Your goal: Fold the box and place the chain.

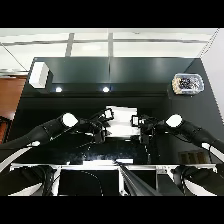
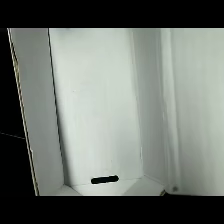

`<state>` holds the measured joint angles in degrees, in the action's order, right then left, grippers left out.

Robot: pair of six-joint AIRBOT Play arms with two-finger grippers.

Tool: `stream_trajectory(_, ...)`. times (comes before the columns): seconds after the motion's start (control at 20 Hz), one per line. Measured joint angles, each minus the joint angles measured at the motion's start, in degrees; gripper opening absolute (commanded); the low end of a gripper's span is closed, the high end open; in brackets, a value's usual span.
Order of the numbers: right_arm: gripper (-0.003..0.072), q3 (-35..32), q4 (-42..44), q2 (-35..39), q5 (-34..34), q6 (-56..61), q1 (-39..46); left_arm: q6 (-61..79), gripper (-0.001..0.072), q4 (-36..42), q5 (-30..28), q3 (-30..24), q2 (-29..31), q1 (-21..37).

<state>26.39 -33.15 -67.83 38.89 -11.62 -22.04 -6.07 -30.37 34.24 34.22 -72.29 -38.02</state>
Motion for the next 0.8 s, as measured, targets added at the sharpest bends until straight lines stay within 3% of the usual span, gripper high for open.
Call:
stream_trajectory(0.05,0.0204,0.00,0.00,0.00,0.00,0.02,0.00,-0.07,0.0175,0.04,0.15,0.02,0.00,0.00)
stream_trajectory(0.1,0.0204,0.00,0.07,0.00,-0.07,0.04,0.00,-0.11,0.0188,0.07,0.85,0.00,-0.02,-0.02)
stream_trajectory(0.15,0.0204,0.00,0.09,0.00,-0.09,0.07,0.00,-0.04,0.0156,0.00,0.85,0.00,-0.02,-0.02)
stream_trajectory(0.25,0.0204,0.00,0.17,0.00,-0.15,0.07,0.00,-0.22,0.0027,-0.33,0.90,0.02,0.02,-0.02)
stream_trajectory(0.55,0.0204,0.00,0.20,0.00,-0.24,0.26,0.00,-10.91,0.0026,-8.46,2.80,0.00,5.90,4.87)
stream_trajectory(0.8,0.0204,0.00,0.15,0.00,-0.22,0.26,0.00,-26.84,0.0026,-15.78,13.03,0.00,14.60,19.52)
